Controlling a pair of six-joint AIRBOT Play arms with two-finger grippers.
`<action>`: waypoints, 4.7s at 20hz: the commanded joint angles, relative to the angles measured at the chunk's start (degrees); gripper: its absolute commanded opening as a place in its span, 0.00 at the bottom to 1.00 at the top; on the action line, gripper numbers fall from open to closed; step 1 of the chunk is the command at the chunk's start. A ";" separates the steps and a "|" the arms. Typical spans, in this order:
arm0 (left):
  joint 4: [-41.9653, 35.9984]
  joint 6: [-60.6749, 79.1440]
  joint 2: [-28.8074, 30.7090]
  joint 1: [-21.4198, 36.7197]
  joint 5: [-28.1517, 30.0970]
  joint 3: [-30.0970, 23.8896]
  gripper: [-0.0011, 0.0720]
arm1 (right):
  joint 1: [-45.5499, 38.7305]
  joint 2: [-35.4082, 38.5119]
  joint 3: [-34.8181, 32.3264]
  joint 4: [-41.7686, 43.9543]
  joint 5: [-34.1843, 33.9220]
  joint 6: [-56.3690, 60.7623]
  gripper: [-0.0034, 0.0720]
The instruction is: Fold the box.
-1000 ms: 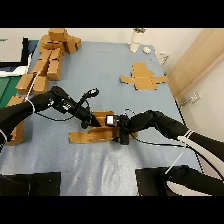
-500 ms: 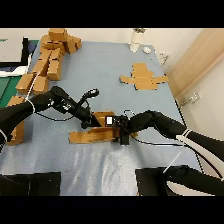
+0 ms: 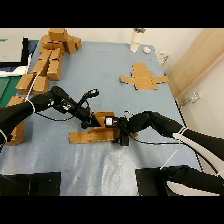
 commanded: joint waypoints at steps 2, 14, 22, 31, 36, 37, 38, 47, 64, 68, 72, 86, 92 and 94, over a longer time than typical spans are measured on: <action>0.00 0.02 -0.02 0.00 0.04 0.04 0.03 | 0.07 -0.13 0.00 -0.02 0.37 0.02 0.94; 0.00 0.02 -0.02 0.00 0.04 0.04 0.03 | 0.07 -0.15 0.00 -0.17 0.33 0.00 0.77; -0.07 0.04 -0.02 0.00 0.28 0.04 0.03 | 0.07 -0.15 0.00 -0.17 0.33 0.00 0.77; -6.32 0.04 -0.02 -0.02 2.84 0.07 0.03 | 0.07 -0.15 0.00 -0.17 0.35 0.00 0.77; -6.40 -2.64 -0.02 0.00 1.53 0.07 0.03 | 0.07 -0.15 0.00 -0.17 0.31 0.00 0.77; -6.16 -4.22 -0.02 0.02 0.61 0.07 0.04 | 0.07 -0.15 0.00 -0.17 0.33 0.00 0.77; -5.92 -4.68 -0.02 0.09 -0.52 0.07 0.33 | 0.07 -0.15 0.00 -0.17 0.33 0.00 0.77; 2.29 -16.48 2.27 3.30 -5.92 0.79 0.86 | 0.07 -0.15 0.00 -0.17 0.33 0.00 0.77; 3.23 -19.71 4.79 12.00 -6.80 1.62 0.86 | 0.59 -0.15 0.02 -0.17 -0.98 -1.03 0.77; 3.23 -19.74 4.79 12.28 -6.36 1.62 0.86 | 0.59 -0.09 0.20 -0.17 -3.13 -1.03 0.77; 3.23 -19.74 4.79 12.35 -6.21 1.62 0.86 | 0.57 -0.09 2.01 -0.20 -5.40 -1.03 0.77; 3.26 -19.71 4.79 12.57 -6.16 1.62 0.85 | 0.57 -1.57 2.03 -2.45 -5.35 -1.03 0.77; 3.23 -19.82 4.79 12.55 -6.84 1.62 0.84 | 0.57 -2.08 2.03 -2.51 -5.42 -1.03 0.77; 3.28 -22.23 4.79 12.57 -9.31 1.62 0.58 | 0.57 -2.08 2.03 -2.49 -5.42 -1.03 0.77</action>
